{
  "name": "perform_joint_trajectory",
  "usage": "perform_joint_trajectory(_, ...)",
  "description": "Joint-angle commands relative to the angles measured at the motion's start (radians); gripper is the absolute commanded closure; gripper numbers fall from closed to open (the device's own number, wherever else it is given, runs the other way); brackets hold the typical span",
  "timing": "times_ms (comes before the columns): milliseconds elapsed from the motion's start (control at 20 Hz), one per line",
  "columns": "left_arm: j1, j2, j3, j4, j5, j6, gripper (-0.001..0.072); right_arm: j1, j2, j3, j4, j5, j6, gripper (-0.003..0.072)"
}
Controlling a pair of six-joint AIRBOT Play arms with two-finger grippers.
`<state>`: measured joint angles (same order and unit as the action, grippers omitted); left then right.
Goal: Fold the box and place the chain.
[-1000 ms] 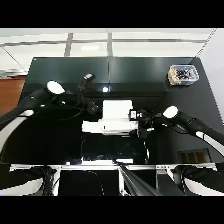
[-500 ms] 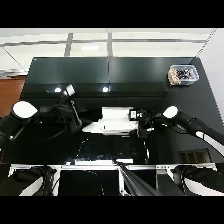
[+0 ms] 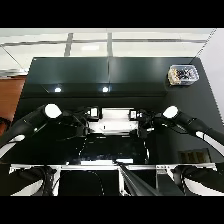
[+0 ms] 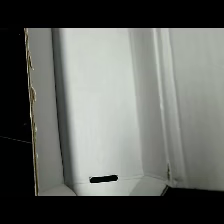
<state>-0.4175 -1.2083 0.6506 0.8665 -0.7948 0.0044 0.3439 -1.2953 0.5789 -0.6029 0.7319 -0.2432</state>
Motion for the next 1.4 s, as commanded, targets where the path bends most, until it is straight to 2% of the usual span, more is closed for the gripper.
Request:
perform_joint_trajectory(0,-0.021,-0.081,0.053,-0.093,0.0,0.077,-0.0002,0.001,-0.001,0.001,0.0,0.0,0.0,0.0274)
perform_joint_trajectory(150,-0.041,-0.098,0.06,-0.119,-0.005,0.078,0.0031,0.001,-0.001,0.001,0.0,0.0,0.0,0.0274)
perform_joint_trajectory(250,-0.062,-0.098,0.06,-0.116,-0.034,0.078,0.0176,0.001,-0.001,0.001,0.0,0.0,0.0,0.0274)
perform_joint_trajectory(300,-0.071,-0.098,0.06,-0.117,-0.045,0.076,0.0281,0.001,-0.001,0.001,0.0,0.0,0.0,0.0274)
perform_joint_trajectory(350,-0.077,-0.098,0.06,-0.118,-0.047,0.076,0.0472,0.001,-0.001,0.001,0.0,0.0,0.0,0.0274)
perform_joint_trajectory(400,-0.078,-0.098,0.061,-0.119,-0.045,0.076,0.0555,0.001,-0.001,0.001,0.0,0.0,0.0,0.0274)
perform_joint_trajectory(550,-0.078,-0.098,0.061,-0.142,-0.043,0.074,0.0555,0.001,-0.001,0.001,0.0,0.0,0.0,0.0274)
perform_joint_trajectory(850,-0.08,-0.14,0.061,-0.351,-0.038,0.075,0.0548,0.001,-0.001,0.001,0.0,0.0,0.0,0.0274)
perform_joint_trajectory(1250,-0.093,-0.172,0.061,-0.351,-0.024,0.074,0.0571,0.001,-0.001,0.001,0.0,0.0,0.0,0.0274)
perform_joint_trajectory(1300,-0.093,-0.172,0.061,-0.352,-0.025,0.074,0.0533,0.001,-0.001,0.001,0.0,0.0,0.0,0.0274)
perform_joint_trajectory(1350,-0.094,-0.172,0.061,-0.352,-0.021,0.074,0.0301,0.001,-0.001,0.001,0.0,0.0,0.0,0.0274)
